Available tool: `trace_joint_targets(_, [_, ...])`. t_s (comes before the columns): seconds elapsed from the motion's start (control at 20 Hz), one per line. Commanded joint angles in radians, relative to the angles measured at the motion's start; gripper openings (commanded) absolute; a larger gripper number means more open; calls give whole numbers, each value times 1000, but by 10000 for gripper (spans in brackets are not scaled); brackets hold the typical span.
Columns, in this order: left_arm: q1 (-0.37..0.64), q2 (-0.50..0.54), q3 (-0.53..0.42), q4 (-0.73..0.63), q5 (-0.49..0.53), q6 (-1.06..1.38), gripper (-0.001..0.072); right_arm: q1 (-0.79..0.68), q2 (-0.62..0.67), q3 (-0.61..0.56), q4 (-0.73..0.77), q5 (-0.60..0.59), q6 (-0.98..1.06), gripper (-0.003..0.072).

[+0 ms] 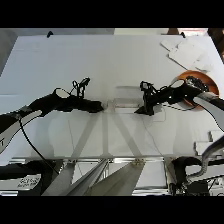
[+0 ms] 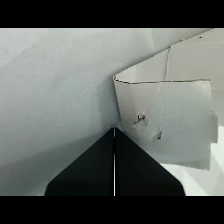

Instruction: Fold the box and place the chain.

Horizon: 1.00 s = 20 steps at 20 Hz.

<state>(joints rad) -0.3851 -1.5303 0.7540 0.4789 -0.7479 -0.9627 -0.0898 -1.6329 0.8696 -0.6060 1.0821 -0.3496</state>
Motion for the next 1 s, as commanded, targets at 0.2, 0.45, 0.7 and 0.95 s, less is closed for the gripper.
trace_joint_targets(0.2, [-5,13,0,-268,-29,246,0,0,0,0,0,0,0,500])
trace_joint_targets(0.45, [-6,19,0,-378,-80,351,18,0,0,0,0,0,0,500])
trace_joint_targets(0.7, [-6,18,0,-378,-108,357,44,0,0,0,0,0,0,500])
trace_joint_targets(0.95, [-10,17,0,-378,-107,361,160,0,0,0,0,0,0,500])
